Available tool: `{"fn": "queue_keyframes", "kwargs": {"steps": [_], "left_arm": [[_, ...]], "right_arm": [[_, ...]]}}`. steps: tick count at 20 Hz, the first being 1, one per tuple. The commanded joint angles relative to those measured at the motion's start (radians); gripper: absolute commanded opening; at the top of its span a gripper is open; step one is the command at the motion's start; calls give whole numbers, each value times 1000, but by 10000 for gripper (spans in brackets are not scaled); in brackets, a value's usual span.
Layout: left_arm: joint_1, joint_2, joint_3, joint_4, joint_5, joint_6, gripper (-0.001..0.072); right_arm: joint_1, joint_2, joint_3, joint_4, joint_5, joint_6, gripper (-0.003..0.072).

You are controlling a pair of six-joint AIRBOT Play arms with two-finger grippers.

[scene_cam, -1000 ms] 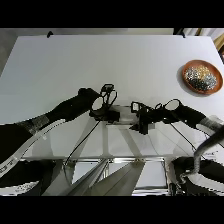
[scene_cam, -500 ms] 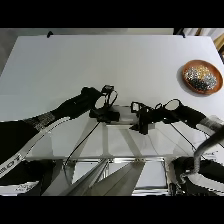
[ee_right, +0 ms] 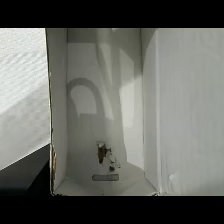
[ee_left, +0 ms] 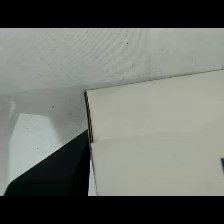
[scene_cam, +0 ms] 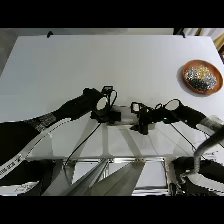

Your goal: Fold the box and place the chain.

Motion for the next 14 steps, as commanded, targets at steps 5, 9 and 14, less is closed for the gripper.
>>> {"fn": "queue_keyframes", "kwargs": {"steps": [5,9,14], "left_arm": [[-12,0,0,31,10,-19,5],[-12,0,0,41,3,-46,4],[-11,5,0,33,2,-51,124]], "right_arm": [[1,1,0,2,-1,4,402],[1,1,0,2,-1,4,402],[1,1,0,2,-1,4,402]]}}
